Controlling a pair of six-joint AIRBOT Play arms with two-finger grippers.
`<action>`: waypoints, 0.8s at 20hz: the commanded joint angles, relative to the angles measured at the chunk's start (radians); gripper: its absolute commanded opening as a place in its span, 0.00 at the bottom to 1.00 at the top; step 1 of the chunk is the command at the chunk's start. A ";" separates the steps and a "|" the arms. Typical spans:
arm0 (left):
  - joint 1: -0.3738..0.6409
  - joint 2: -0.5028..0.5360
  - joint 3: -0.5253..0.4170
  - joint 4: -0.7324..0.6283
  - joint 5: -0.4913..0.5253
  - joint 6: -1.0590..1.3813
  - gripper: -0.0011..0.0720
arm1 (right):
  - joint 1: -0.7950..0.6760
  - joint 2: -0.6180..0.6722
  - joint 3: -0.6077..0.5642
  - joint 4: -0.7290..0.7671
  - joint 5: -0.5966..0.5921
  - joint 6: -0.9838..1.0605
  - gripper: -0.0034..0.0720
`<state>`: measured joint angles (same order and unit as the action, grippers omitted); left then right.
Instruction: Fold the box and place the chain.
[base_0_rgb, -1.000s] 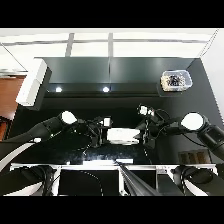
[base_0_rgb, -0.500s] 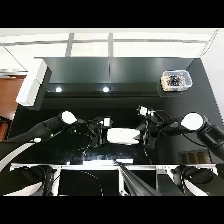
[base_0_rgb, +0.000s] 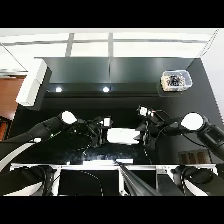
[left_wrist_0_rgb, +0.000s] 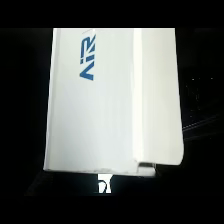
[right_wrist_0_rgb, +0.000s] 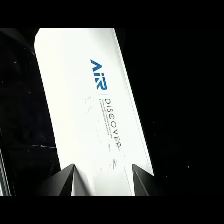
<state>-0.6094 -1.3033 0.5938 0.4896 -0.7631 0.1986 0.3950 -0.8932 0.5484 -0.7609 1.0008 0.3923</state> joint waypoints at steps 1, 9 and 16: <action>0.000 -0.001 0.001 0.000 0.000 0.000 0.47 | 0.000 -0.001 0.000 0.000 0.001 0.000 0.43; 0.000 -0.001 0.001 0.000 0.000 0.000 0.47 | 0.000 -0.001 0.000 0.000 0.033 0.000 0.28; 0.000 -0.001 0.001 0.000 0.000 0.000 0.47 | 0.000 -0.001 0.000 -0.003 0.038 0.000 0.40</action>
<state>-0.6094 -1.3033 0.5938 0.4896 -0.7647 0.1989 0.3950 -0.8940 0.5484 -0.7654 1.0386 0.3923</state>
